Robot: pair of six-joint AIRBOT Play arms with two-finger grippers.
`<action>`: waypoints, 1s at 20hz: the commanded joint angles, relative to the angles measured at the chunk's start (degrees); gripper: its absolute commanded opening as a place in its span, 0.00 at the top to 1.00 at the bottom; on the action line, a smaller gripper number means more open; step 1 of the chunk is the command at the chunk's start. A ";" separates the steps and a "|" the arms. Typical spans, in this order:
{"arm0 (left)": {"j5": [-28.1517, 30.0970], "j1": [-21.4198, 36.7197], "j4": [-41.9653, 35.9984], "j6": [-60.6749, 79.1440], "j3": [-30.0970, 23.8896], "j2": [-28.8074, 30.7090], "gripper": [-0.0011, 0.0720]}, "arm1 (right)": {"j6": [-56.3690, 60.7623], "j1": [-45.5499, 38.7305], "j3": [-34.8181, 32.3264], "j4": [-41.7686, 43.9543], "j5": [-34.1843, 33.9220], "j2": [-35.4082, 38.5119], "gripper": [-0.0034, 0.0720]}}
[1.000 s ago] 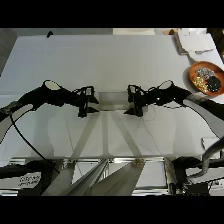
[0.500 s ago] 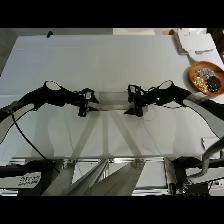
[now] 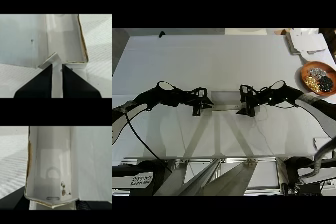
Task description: Fold the box and place the chain.
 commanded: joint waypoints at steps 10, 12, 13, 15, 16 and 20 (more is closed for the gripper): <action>-0.98 -0.07 -1.40 -0.63 0.04 -1.70 0.44 | 0.11 0.04 -0.04 0.07 -0.02 -0.02 0.34; -0.96 -0.07 -3.37 -2.05 0.04 -1.86 0.41 | 0.13 0.04 -0.04 0.07 -0.04 -0.02 0.34; -0.96 -0.07 -4.17 -2.25 0.04 -1.86 0.41 | 0.11 0.04 -0.04 0.07 -0.02 -0.02 0.34; -0.94 -0.07 -4.94 -3.04 0.04 -1.86 0.42 | 0.11 0.04 -0.04 0.07 -0.02 -0.02 0.34; -0.98 -0.07 -4.92 -3.04 0.04 -1.86 0.53 | 0.11 0.04 -0.04 0.07 -0.02 -0.02 0.34; -2.60 -0.07 -4.85 -3.02 0.04 -1.86 0.97 | 0.11 0.04 -0.04 0.07 -0.02 -0.02 0.34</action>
